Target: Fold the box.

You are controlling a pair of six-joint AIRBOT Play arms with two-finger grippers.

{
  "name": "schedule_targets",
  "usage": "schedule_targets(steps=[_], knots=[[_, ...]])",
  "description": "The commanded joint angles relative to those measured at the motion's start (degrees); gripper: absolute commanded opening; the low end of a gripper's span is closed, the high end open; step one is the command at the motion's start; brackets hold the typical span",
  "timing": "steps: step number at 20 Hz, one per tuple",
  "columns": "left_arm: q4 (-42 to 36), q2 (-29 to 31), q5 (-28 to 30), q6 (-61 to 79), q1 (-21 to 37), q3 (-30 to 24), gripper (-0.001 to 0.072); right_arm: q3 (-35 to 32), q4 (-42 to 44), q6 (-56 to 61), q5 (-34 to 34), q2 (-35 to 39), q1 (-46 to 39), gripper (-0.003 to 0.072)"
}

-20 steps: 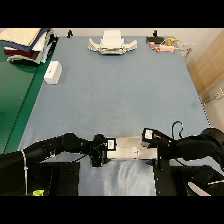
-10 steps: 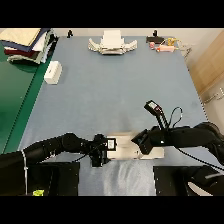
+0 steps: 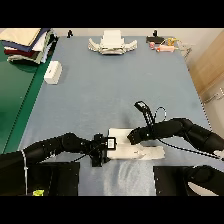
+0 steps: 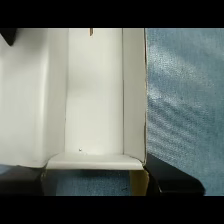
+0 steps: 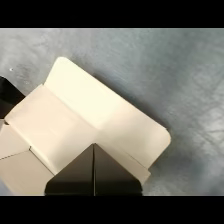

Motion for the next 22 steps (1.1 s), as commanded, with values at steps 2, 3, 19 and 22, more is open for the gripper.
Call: schedule_targets(steps=[2, 3, 19, 22], knots=[[0.07, 0.02, -0.22, 0.2, 0.0, -0.02, 0.0462, 0.02, -0.2, -0.87, 0.96, -1.92, 0.13, 0.0002], [0.09, 0.02, -0.22, 0.2, 0.0, -0.02, 0.0462, 0.02, -0.17, -0.85, 0.94, -1.92, 0.13, 0.0002], [0.09, 0.02, -0.22, 0.2, 0.0, -0.02, 0.0462, 5.25, -13.33, -5.46, -26.64, 20.0, 0.13, 0.0002], [0.07, 0.02, -0.22, 0.2, 0.0, -0.02, 0.0462, 3.08, -16.24, -12.98, -33.83, 27.52, 0.13, 0.0088]])
